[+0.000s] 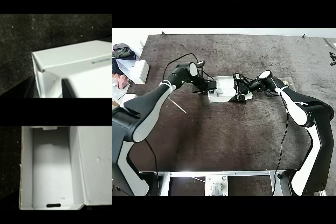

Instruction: Fold the box and place the chain.

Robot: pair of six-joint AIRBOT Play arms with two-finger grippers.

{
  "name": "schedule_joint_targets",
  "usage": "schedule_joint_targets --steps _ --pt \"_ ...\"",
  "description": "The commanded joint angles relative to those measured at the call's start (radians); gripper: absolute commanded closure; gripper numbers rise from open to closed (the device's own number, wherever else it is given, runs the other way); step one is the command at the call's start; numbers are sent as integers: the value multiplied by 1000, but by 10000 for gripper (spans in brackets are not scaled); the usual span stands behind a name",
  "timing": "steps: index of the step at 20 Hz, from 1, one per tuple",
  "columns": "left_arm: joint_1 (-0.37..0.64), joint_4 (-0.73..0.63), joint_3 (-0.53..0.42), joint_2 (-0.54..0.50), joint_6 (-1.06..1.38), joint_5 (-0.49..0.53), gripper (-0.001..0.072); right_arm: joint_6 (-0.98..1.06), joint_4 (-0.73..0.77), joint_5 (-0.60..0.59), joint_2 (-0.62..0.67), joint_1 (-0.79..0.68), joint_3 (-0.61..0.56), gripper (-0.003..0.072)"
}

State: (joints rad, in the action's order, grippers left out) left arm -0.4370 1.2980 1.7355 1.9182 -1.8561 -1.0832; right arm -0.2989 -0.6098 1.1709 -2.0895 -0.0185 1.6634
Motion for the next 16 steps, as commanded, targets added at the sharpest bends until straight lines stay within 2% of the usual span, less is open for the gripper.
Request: schedule_joint_targets --steps 1,6,10,14,16 --pt "-42 151 116 64 -102 -121 368 0 0 0 -1 0 1 311" --pt "-82 313 238 144 -185 -230 389 0 0 0 -1 0 1 311" --pt "-93 354 249 164 -212 -241 390 0 0 0 -1 0 1 311" --pt "-93 380 249 176 -240 -242 430 0 0 0 -1 0 1 311" --pt "-93 380 249 180 -254 -246 589 0 0 0 -1 0 1 311"
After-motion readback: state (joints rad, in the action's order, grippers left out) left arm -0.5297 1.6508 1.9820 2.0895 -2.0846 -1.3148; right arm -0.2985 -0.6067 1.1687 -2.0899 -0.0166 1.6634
